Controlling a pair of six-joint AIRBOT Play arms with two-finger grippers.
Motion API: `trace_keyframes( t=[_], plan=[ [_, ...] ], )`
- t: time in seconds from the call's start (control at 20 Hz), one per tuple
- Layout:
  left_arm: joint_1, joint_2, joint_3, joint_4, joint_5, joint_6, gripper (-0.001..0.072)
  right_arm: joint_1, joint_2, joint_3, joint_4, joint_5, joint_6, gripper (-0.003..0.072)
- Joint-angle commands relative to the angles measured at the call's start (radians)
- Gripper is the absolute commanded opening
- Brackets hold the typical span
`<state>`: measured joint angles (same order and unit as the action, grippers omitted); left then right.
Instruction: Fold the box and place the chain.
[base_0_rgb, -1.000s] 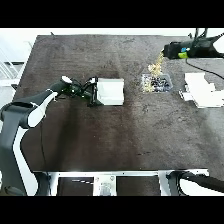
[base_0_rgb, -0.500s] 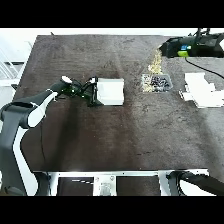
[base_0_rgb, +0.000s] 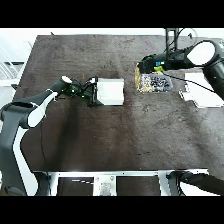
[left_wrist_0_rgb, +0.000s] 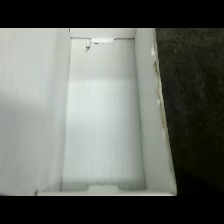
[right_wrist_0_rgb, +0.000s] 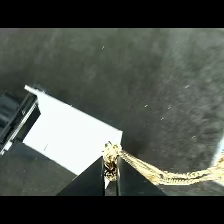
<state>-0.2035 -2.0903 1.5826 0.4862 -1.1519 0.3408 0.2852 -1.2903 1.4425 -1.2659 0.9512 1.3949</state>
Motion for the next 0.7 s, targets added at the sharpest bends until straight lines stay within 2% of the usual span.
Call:
trace_keyframes(
  t=[0.0,0.25,0.65],
  plan=[
    [0.001,0.0,0.0,0.0,0.0,0.0,0.0531,0.029,-0.039,-0.004,0.005,0.005,-0.001,0.0014],
    [0.001,0.0,0.0,0.0,0.0,0.0,0.0531,0.029,-0.079,-0.004,-0.089,0.073,-0.008,0.0014],
    [0.001,0.0,0.0,0.0,0.0,0.0,0.0531,0.085,-0.081,-0.003,-0.034,0.066,-0.02,0.0014]
  ],
)
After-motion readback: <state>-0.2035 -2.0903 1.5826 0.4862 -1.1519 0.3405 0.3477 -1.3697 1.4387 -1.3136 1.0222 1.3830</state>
